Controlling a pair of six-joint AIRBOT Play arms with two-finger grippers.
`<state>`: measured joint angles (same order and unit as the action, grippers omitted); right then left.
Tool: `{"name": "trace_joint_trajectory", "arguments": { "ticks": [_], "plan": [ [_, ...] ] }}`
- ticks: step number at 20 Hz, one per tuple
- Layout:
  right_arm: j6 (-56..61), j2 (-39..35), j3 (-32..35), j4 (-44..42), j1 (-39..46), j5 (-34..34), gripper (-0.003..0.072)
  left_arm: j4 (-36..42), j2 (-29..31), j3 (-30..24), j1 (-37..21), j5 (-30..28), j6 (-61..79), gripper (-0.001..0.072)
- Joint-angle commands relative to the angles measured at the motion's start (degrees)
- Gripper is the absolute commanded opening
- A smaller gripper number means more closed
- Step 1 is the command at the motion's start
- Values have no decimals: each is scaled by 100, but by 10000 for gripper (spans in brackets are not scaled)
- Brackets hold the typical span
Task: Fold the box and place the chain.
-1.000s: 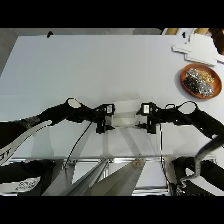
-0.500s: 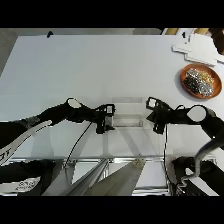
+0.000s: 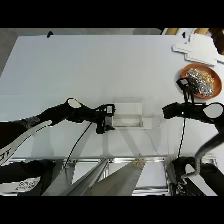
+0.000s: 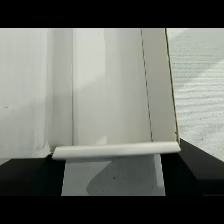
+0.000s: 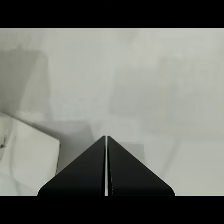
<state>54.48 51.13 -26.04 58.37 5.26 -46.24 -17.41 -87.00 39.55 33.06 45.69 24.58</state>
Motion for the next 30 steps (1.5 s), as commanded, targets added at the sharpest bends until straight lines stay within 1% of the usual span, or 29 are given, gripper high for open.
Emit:
{"name": "trace_joint_trajectory", "arguments": {
  "ticks": [1,5,8,11,14,15,17,19,20,21,22,23,24,26,27,30],
  "plan": [
    [852,424,0,-140,192,-437,19,0,0,4,0,-4,0,151],
    [852,758,2,-361,-31,-612,19,0,0,4,0,-4,0,151],
    [623,1174,2,-719,-245,-997,19,0,0,4,0,-4,0,151],
    [352,1143,2,-1178,-376,-1141,19,0,0,4,0,-4,-2,151],
    [348,1003,2,-1309,-376,-1198,22,0,0,4,0,-4,0,151],
    [317,935,2,-1360,-376,-1274,63,0,0,4,0,-4,-2,151],
    [212,780,2,-1436,-376,-1408,214,-2,0,4,0,-4,0,151],
    [212,597,2,-1541,-376,-1456,232,0,0,4,0,-4,0,151],
    [210,520,2,-1600,-376,-1467,254,0,0,4,0,-4,0,151],
    [210,468,2,-1679,-376,-1475,303,-2,0,4,0,-4,0,151],
    [210,452,2,-1729,-376,-1491,327,0,0,4,0,-4,-2,151],
    [203,452,2,-1735,-415,-1493,327,0,0,4,0,-2,-2,151],
    [203,452,2,-1703,-507,-1478,345,0,0,4,0,-4,0,151],
    [205,472,4,-1661,-756,-1390,450,0,0,4,0,-4,-2,151],
    [210,492,4,-1665,-852,-1307,469,0,0,4,0,-4,0,151],
    [275,538,2,-1644,-1091,-1080,487,0,0,4,0,-4,-2,151]
  ]
}}
